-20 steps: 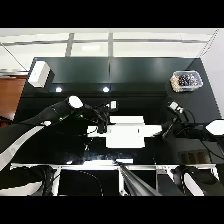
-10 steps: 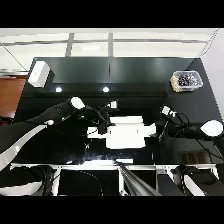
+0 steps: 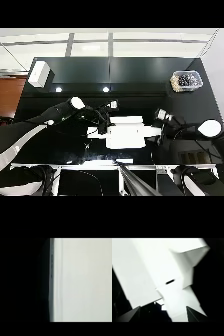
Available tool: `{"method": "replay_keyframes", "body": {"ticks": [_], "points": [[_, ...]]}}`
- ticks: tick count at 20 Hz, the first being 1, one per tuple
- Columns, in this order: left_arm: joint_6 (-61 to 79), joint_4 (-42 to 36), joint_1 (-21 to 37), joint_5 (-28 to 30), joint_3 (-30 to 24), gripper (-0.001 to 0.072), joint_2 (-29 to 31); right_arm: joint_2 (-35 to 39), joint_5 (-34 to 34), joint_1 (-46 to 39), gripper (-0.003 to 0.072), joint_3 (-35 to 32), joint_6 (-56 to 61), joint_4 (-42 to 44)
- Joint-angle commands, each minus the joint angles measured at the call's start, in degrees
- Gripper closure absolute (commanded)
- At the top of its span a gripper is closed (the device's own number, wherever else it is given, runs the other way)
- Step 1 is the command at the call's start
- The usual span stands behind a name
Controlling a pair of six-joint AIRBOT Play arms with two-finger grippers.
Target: Fold the box and place the chain.
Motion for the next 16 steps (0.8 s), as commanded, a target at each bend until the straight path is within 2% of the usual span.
{"method": "replay_keyframes", "body": {"ticks": [1,2,6,11,16], "points": [[0.0,0.0,0.0,0.0,0.0,0.0685,0.0,-0.2,-4.2,4.3,0.0033,-4.3,-5.0,-5.2],[0.0,0.0,0.0,0.0,0.0,0.0685,0.0,-0.2,-5.3,5.0,0.0033,-4.4,-5.0,-6.3],[0.0,0.0,0.0,0.0,0.0,0.0684,0.0,-2.9,-5.7,5.7,0.0033,-4.5,-6.9,-1.2],[0.0,0.0,0.0,0.0,0.0,0.0685,0.0,-5.6,-6.8,10.1,0.0034,-4.4,-9.2,-0.7],[0.0,0.0,0.0,0.0,0.0,0.0684,0.0,-6.4,-12.4,15.5,0.0033,-4.4,-9.2,-0.7]]}}
